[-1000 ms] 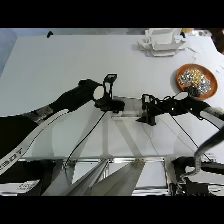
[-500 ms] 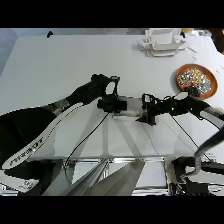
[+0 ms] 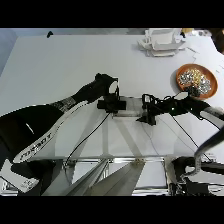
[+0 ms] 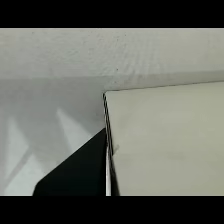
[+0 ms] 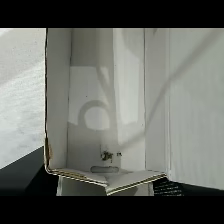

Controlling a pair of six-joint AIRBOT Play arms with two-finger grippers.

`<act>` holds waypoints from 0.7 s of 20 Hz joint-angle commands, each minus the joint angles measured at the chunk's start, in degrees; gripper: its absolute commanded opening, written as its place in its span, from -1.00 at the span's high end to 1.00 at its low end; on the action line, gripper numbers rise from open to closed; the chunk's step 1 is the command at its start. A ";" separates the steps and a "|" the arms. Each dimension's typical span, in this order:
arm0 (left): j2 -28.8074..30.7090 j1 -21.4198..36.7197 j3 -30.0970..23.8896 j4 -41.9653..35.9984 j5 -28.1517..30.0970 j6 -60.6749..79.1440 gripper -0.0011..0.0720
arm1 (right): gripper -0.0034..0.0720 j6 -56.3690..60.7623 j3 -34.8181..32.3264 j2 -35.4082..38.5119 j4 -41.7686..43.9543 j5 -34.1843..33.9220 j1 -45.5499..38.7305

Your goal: Fold the box and place the chain.

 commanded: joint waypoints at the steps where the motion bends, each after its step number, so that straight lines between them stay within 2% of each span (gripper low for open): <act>1: -0.31 -0.31 0.11 0.94 -1.07 -0.22 0.95 | -0.16 0.13 0.02 0.00 0.09 -0.02 0.00; 5: -0.28 -0.68 0.11 3.39 -2.25 -0.20 0.95 | -0.16 0.15 0.02 0.00 0.09 -0.02 0.00; 6: -0.28 -0.76 0.11 3.43 -2.21 -0.17 0.82 | -0.16 0.15 0.02 0.00 0.09 -0.02 0.02; 7: -0.28 -0.92 0.11 3.45 -2.12 -0.17 0.51 | -0.16 0.15 0.02 0.00 0.09 -0.02 0.00; 8: -0.28 -0.96 0.11 3.52 -2.08 -0.17 0.34 | -0.16 0.13 0.02 0.00 0.09 -0.02 0.00; 11: -0.28 -1.31 0.11 4.02 -1.86 -0.17 0.38 | -0.16 0.15 0.02 0.00 0.11 -0.02 0.02; 13: -0.28 -1.40 0.11 4.35 -1.88 -0.17 0.51 | -0.16 0.13 0.02 0.00 0.09 -0.02 0.00; 14: -0.28 -1.46 0.11 4.35 -1.88 -0.17 0.83 | -0.16 0.13 0.02 0.00 0.09 -0.04 0.00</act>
